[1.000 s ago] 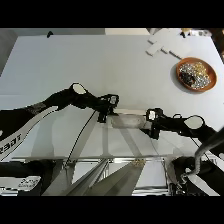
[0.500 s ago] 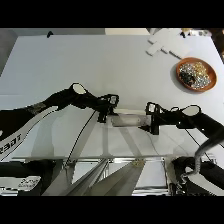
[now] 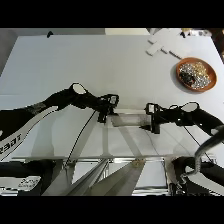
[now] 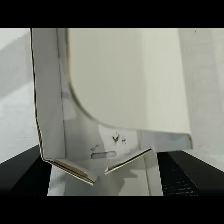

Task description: Fold the box and place the chain.

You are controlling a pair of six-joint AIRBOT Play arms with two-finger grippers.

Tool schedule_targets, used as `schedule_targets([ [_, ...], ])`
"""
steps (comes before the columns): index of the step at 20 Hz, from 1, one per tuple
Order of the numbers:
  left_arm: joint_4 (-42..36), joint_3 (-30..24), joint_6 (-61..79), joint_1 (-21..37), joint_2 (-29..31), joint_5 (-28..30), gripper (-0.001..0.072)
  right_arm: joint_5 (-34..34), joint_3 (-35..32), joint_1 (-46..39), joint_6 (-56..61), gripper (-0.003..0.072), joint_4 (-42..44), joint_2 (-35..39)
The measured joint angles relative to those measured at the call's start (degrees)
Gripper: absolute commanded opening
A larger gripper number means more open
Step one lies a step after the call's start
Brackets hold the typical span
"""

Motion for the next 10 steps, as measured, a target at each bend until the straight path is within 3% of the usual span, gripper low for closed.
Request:
schedule_targets([
  [10, 0.0, 0.0, 0.0, 0.0, 0.0, 0.0, 0.0012, -0.2, 0.1, 2.2, -2.7, 0.0691, 2.6, -2.0],
])
